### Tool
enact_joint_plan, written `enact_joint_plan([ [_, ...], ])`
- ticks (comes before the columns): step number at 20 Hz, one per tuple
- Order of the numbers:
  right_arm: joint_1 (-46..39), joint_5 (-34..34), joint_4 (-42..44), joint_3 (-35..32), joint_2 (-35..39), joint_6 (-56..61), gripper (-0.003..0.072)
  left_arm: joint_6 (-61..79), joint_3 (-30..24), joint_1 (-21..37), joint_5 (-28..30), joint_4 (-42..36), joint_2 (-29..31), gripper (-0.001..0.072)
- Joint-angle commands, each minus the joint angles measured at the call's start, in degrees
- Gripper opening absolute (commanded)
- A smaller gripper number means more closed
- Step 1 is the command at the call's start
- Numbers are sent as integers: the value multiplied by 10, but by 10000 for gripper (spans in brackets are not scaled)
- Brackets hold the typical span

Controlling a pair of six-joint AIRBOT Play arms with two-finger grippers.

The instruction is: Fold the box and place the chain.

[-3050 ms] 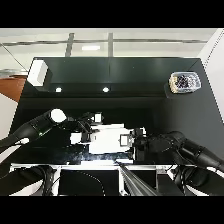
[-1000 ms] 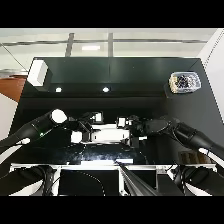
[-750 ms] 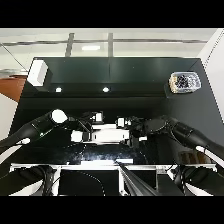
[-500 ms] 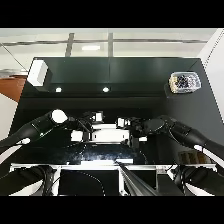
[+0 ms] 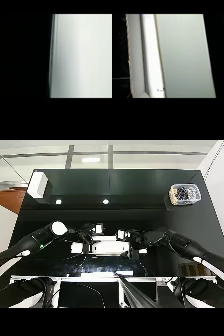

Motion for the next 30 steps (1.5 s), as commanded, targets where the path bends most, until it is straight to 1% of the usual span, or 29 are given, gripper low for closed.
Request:
enact_joint_plan([
  [1, 0, 15, -1, -10, -3, 0, 708, 0, 0, 0, -1, 0, 0, 24],
  [5, 1, 30, -1, -12, -15, 0, 708, 0, 0, 0, -1, 0, 0, 24],
  [14, 2, 55, -1, -12, -16, 0, 708, 0, 0, 0, -2, 0, 0, 24],
  [17, 1, 47, -4, -9, -16, 0, 708, 0, 0, 0, -2, 0, 0, 24],
  [20, 1, 20, -14, 5, -16, 0, 709, 0, 1, 0, -3, 0, 0, 24],
  [25, 1, 3, -16, 21, -14, 0, 710, 0, 13, 0, -7, 0, 0, 24],
  [30, 0, 8, -16, 34, -14, 0, 710, 0, 17, 0, -7, 0, 0, 24],
])
